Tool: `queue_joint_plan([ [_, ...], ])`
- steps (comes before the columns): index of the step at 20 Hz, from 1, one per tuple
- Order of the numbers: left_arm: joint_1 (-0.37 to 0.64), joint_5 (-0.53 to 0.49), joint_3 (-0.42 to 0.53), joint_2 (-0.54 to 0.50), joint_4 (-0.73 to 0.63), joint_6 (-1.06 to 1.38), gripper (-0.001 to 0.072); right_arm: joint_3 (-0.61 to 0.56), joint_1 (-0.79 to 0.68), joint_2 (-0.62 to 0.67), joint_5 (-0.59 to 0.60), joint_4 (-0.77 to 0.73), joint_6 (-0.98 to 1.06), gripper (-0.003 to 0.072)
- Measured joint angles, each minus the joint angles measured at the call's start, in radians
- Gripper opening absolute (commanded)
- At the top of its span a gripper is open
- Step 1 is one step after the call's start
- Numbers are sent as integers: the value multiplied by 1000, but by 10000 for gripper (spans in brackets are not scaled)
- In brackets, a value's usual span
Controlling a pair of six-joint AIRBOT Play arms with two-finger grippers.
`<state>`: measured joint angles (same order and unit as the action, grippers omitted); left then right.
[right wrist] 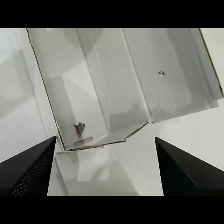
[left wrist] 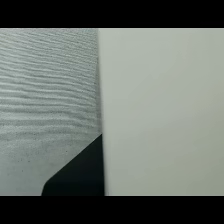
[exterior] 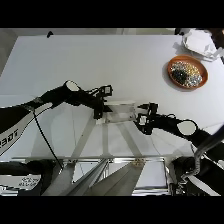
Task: Fold the box and place the chain.
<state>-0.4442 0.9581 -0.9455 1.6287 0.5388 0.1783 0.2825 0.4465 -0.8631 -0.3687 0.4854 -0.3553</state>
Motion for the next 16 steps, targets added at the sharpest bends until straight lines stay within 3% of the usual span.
queue_joint_plan([
  [8,0,0,0,0,0,0,12,64,-126,-70,-204,-40,-126,663],
  [16,0,0,0,0,0,0,12,105,-172,-177,-246,-49,-147,664],
])
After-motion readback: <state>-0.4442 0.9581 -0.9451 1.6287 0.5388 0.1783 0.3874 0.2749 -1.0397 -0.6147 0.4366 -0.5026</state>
